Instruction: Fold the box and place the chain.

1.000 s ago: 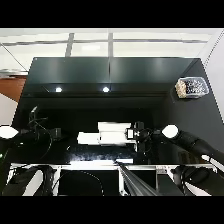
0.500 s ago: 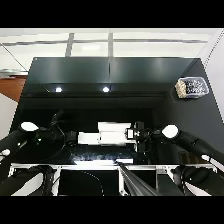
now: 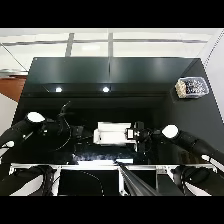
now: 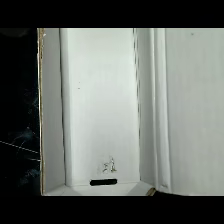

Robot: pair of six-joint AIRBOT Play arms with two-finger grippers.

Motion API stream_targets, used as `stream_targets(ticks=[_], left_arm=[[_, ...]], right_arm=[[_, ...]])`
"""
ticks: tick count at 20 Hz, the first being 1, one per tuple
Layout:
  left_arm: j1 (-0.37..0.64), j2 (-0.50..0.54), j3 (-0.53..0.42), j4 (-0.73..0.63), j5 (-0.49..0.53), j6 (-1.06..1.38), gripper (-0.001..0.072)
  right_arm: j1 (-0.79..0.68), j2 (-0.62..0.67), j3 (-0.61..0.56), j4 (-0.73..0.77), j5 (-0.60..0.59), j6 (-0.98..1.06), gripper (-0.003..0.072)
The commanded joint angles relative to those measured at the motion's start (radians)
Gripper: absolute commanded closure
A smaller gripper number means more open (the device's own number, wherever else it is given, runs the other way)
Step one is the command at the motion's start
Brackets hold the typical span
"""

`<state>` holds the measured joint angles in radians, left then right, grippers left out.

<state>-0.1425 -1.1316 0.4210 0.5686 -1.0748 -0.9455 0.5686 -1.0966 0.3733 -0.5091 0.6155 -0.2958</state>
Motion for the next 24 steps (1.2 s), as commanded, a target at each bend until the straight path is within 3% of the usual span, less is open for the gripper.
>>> stream_targets(ticks=[1, 8, 17, 21, 24], left_arm=[[-0.050, 0.002, 0.053, -0.004, -0.085, -0.020, 0.0024], [-0.220, 0.002, 0.064, 0.008, 0.073, -0.130, 0.0024], [-0.423, 0.002, 0.067, 0.132, 0.328, -0.446, 0.0026], [-0.508, 0.002, 0.127, 0.392, 0.335, -0.748, 0.0027], [-0.616, 0.002, 0.196, 0.707, 0.328, -1.091, 0.0027]], right_arm=[[0.001, 0.000, 0.000, 0.000, 0.000, 0.000, 0.0231], [0.001, 0.000, 0.000, 0.000, 0.000, 0.000, 0.0231], [0.001, 0.000, 0.000, 0.000, 0.000, 0.000, 0.0231], [0.001, 0.000, 0.000, 0.000, 0.000, 0.000, 0.0231], [0.001, 0.000, 0.000, 0.000, 0.000, 0.000, 0.0231]])
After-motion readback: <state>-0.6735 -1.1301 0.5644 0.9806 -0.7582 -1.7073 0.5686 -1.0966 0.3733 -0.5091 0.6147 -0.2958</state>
